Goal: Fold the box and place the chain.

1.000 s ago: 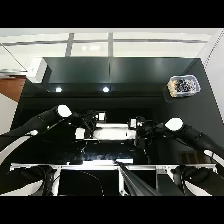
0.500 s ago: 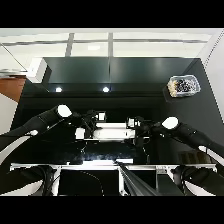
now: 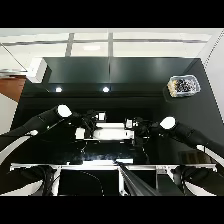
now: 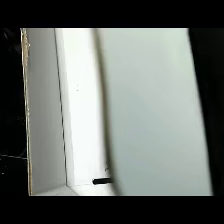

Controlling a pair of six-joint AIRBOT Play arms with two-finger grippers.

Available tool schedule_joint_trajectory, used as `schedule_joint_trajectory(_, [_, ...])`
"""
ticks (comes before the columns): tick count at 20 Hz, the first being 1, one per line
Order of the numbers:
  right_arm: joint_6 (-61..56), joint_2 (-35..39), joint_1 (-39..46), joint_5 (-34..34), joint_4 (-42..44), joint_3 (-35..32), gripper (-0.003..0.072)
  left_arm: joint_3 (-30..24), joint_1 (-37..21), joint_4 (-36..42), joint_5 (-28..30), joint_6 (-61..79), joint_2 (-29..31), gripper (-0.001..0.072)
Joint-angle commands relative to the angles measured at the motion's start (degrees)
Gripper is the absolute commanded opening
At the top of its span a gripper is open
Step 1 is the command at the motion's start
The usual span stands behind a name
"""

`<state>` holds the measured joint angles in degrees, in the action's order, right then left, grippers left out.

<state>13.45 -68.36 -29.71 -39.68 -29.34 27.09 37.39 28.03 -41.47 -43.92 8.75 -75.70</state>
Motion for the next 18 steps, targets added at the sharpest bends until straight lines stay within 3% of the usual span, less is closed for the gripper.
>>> schedule_joint_trajectory(1, [-0.6, -0.2, -1.1, 0.0, -2.2, 0.0, 0.0704, 0.0, 0.0, 0.0, 0.0, 0.0, 0.0, 0.0025])
schedule_joint_trajectory(18, [-3.0, -0.9, -1.1, 1.3, -2.4, 0.7, 0.0704, 0.0, 0.1, 0.0, 0.0, 0.0, 0.0, 0.0024])
